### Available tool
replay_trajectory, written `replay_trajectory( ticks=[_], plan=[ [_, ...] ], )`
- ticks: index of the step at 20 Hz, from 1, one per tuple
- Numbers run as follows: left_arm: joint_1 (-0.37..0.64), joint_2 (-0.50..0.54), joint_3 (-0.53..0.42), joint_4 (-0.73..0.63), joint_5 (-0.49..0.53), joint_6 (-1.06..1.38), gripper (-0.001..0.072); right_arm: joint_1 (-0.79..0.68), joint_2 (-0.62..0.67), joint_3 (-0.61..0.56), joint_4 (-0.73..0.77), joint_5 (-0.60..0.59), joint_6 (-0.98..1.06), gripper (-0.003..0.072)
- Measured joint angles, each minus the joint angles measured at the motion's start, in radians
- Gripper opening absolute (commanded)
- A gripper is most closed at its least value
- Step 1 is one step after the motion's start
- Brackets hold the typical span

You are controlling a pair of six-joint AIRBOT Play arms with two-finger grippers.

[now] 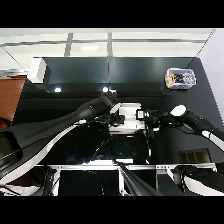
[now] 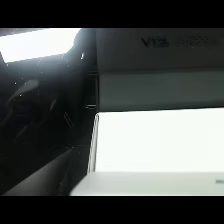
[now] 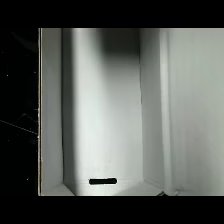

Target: Fold the box and place the chain.

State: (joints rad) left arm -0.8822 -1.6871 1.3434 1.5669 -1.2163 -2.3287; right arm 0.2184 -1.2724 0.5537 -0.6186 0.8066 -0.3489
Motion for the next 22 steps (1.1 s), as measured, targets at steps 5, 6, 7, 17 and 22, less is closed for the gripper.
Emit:
replay_trajectory(
  ticks=[5, 6, 7, 17, 22],
  plan=[
    [0.002, -0.004, 0.004, -0.005, -0.006, -0.045, 0.0024, 0.0, 0.0, 0.0, -0.001, 0.001, 0.0, 0.0238],
    [0.002, -0.006, 0.004, -0.008, -0.006, -0.046, 0.0037, 0.0, 0.0, 0.0, 0.0, 0.001, 0.0, 0.0237],
    [0.002, -0.006, 0.004, -0.007, -0.008, -0.05, 0.0191, 0.0, 0.0, 0.0, -0.001, 0.001, 0.0, 0.0237],
    [0.002, -0.01, 0.004, -0.012, -0.015, -0.061, 0.0024, 0.0, 0.0, 0.0, 0.0, 0.001, 0.0, 0.042],
    [0.002, -0.01, 0.005, -0.012, -0.016, -0.065, 0.0026, 0.0, 0.019, 0.0, -0.032, -0.024, 0.084, 0.0707]
  ],
)
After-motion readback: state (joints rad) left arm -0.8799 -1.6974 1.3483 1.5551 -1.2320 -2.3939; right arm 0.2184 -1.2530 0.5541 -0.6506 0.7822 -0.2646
